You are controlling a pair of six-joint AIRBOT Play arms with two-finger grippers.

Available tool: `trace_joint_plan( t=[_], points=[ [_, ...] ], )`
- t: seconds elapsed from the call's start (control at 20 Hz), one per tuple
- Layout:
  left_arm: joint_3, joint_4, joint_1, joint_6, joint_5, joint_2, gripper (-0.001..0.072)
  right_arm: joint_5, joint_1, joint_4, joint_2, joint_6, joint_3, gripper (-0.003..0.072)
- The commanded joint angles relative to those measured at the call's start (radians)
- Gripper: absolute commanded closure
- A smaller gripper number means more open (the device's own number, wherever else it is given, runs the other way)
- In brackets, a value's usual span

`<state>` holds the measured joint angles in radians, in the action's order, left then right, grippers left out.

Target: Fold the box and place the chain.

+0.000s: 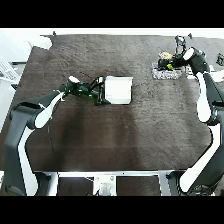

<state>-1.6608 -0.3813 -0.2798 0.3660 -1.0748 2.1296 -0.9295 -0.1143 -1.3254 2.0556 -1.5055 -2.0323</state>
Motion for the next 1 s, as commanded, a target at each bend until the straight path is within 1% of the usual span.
trace_joint_plan(
  t=[0.0,0.15,0.2,0.25,0.6,0.65,0.7,0.75,0.8,0.85,0.9,0.95],
  points=[
    [0.000,0.000,0.001,0.000,0.000,0.000,0.0359,-0.018,0.001,-0.002,0.024,-0.002,0.002,0.0409],
    [0.000,0.000,0.001,0.000,0.000,0.000,0.0359,-0.037,0.001,-0.002,0.051,-0.002,0.003,0.0401],
    [0.000,0.000,0.001,0.000,0.000,0.000,0.0359,-0.040,0.001,-0.002,0.055,-0.002,0.003,0.0351],
    [0.000,0.000,0.001,0.000,0.000,0.000,0.0359,-0.040,0.002,-0.002,0.056,-0.002,0.003,0.0335],
    [0.000,0.000,0.001,0.000,0.000,0.000,0.0359,-0.078,0.001,-0.002,0.076,-0.005,0.004,0.0351],
    [0.000,0.000,0.001,0.000,0.000,0.000,0.0359,-0.077,0.001,-0.002,0.078,-0.005,0.004,0.0434],
    [0.000,0.000,0.001,0.000,0.001,0.000,0.0359,-0.075,0.001,-0.002,0.078,-0.005,0.004,0.0475],
    [0.000,0.000,0.001,0.000,0.000,0.000,0.0359,-0.073,0.001,-0.002,0.078,-0.004,0.003,0.0487],
    [0.000,0.000,0.001,0.000,0.000,0.000,0.0359,-0.073,0.001,-0.002,0.078,-0.005,-0.001,0.0577],
    [0.000,0.000,0.001,0.000,0.000,0.000,0.0359,-0.073,0.001,-0.002,0.077,-0.005,-0.003,0.0605],
    [0.000,0.000,0.001,0.000,0.000,0.000,0.0359,-0.073,0.001,-0.002,0.076,-0.005,-0.010,0.0674],
    [0.000,0.000,0.001,0.000,0.000,0.000,0.0359,-0.073,0.001,-0.002,0.074,-0.005,-0.016,0.0674]
  ],
)
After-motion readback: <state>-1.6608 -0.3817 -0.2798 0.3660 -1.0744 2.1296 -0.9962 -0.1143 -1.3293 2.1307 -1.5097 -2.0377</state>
